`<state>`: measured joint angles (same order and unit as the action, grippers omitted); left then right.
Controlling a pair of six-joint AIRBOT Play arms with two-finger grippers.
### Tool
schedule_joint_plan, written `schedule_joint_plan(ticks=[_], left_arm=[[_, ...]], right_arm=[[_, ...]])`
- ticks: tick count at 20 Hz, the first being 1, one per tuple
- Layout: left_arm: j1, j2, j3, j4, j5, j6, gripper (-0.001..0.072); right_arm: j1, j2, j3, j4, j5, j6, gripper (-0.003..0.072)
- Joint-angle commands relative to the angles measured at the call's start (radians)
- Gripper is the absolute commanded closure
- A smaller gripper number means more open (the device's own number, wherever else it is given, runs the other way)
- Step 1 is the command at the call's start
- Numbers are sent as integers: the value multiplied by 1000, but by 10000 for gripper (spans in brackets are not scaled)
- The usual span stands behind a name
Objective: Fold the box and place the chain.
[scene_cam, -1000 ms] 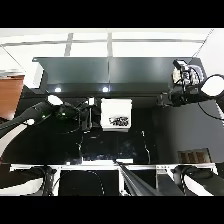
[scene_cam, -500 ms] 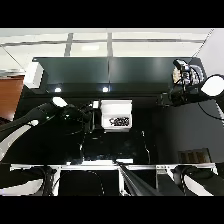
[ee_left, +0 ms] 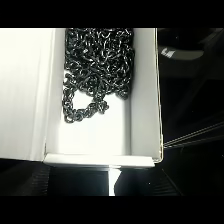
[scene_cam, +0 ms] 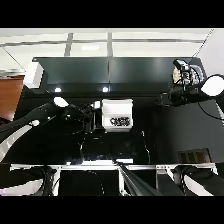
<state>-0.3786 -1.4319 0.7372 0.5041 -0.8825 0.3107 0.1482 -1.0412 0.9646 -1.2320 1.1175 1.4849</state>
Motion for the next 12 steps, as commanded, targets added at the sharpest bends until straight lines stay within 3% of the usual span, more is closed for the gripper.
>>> schedule_joint_plan(ticks=[1, 3, 4, 8, 9, 10, 12], left_arm=[[-16, -1, 1, -1, 2, 0, 84], [-22, -1, 1, -1, 0, 0, 343], [-23, 0, 1, 0, 0, 0, 429], [-23, 0, 1, 0, 1, 0, 436], [-23, 0, 1, 0, 1, 0, 436], [-23, 0, 1, 0, 1, 0, 436], [-23, 0, 1, 0, 1, 0, 436]], right_arm=[[-1, 1, 0, 0, 0, 0, 313], [-1, 1, 0, 0, -1, -1, 313], [-1, 1, 0, 0, -2, -1, 313], [0, -10, 0, 32, -70, 0, 286], [0, -23, 0, 62, -108, -1, 20], [0, -40, 0, 107, -151, -14, -23], [1, -105, 0, 268, -265, -101, -22]])
